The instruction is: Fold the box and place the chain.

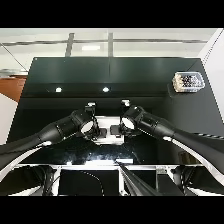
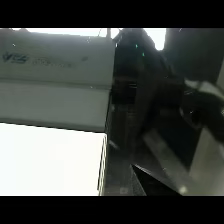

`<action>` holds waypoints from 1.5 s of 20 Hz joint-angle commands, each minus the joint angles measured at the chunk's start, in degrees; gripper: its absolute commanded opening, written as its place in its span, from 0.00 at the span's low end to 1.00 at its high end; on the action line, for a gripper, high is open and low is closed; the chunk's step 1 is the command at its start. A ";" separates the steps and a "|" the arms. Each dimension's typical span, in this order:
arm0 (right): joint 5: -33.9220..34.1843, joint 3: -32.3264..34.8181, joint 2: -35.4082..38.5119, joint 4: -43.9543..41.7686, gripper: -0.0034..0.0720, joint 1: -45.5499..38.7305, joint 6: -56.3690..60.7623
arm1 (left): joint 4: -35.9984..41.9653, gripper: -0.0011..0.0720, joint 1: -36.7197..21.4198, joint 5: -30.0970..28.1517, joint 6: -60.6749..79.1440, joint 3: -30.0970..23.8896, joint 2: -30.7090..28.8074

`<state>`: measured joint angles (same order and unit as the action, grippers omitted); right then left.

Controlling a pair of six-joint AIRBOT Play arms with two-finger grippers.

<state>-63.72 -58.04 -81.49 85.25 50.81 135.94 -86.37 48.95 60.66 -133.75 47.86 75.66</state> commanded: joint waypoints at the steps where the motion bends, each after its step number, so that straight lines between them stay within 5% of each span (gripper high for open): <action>1: -1.97 -0.98 1.73 2.01 0.65 0.00 -3.28 | 0.07 0.06 0.00 0.04 0.00 0.00 0.02; 11: -9.68 -0.98 15.69 4.24 0.65 -0.13 -14.08 | 0.04 0.06 -0.02 0.26 0.00 0.00 0.02; 16: -18.75 -0.98 25.18 24.52 0.65 -4.79 -19.34 | 0.04 0.06 -0.02 0.07 0.00 0.00 0.02; 19: -12.24 -0.68 26.05 34.82 0.65 -15.67 -26.25 | 0.04 0.06 -0.02 -0.07 0.00 0.00 0.02; 22: 5.84 1.88 24.96 33.59 0.72 -31.50 -25.75 | 0.04 0.06 -0.02 -0.13 0.00 0.00 0.02; 23: 10.58 1.88 23.34 31.76 1.00 -37.05 -25.55 | 0.04 0.06 -0.02 -0.13 0.00 0.00 0.02; 25: 17.42 0.55 19.04 24.46 1.00 -46.49 -25.57 | 0.04 0.06 -0.02 -0.13 0.00 0.00 0.02; 28: 17.99 -7.85 9.27 10.34 1.00 -56.94 -25.57 | 0.07 0.06 -0.02 0.02 0.00 0.00 0.02; 30: 11.98 -16.59 1.11 -0.04 1.00 -61.68 -25.53 | 0.13 0.06 -0.02 0.02 0.00 0.00 0.02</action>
<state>-50.57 -66.26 -71.50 99.81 -2.35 110.69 -86.28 48.95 60.66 -133.78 47.86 75.68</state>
